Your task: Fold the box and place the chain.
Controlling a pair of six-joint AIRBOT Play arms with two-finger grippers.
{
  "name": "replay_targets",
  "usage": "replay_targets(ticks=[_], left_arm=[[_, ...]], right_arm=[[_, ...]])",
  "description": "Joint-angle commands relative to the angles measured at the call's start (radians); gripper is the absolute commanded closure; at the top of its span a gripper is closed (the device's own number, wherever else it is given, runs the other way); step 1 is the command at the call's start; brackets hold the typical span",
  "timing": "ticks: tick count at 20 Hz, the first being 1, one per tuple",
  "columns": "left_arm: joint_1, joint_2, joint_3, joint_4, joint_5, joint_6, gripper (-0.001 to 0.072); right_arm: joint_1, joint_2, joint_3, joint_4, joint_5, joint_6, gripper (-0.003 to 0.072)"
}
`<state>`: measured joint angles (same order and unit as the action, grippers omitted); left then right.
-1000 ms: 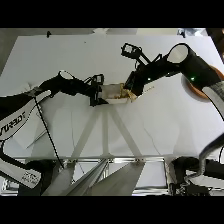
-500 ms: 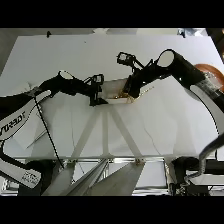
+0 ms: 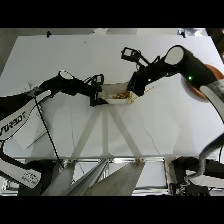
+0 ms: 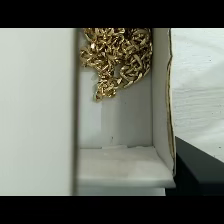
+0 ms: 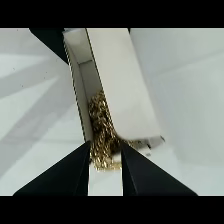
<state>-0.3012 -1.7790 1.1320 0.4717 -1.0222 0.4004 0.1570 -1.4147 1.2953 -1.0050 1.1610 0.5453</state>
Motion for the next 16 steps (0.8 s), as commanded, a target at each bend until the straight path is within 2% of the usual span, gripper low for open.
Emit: replay_targets(ticks=[1,2,3,5,7,9,13,16], left_arm=[[0.0,0.0,0.0,0.0,0.001,0.0,0.0383],[0.0,0.0,0.0,0.0,0.001,0.0,0.0383],[0.0,0.0,0.0,0.0,0.001,0.0,0.0383],[0.0,0.0,0.0,0.0,0.001,0.0,0.0383],[0.0,0.0,0.0,0.0,0.001,0.0,0.0383],[0.0,0.0,0.0,0.0,0.001,0.0,0.0383],[0.0,0.0,0.0,0.0,0.001,0.0,0.0383],[0.0,0.0,0.0,0.0,0.001,0.0,0.0383]], right_arm=[[-0.058,0.077,-0.005,-0.063,0.061,0.002,0.0457],[-0.078,0.084,-0.016,-0.088,0.074,0.002,0.0428],[-0.1,0.085,-0.037,-0.101,0.08,-0.001,0.0338],[-0.126,0.084,-0.126,-0.098,0.019,-0.077,0.0257],[-0.128,0.08,-0.241,-0.075,-0.09,-0.213,0.0255],[-0.127,0.055,-0.329,0.022,-0.163,-0.42,0.0204],[-0.127,-0.043,-0.355,0.22,-0.203,-0.628,0.0186],[-0.127,-0.095,-0.355,0.249,-0.268,-0.681,0.0186]])
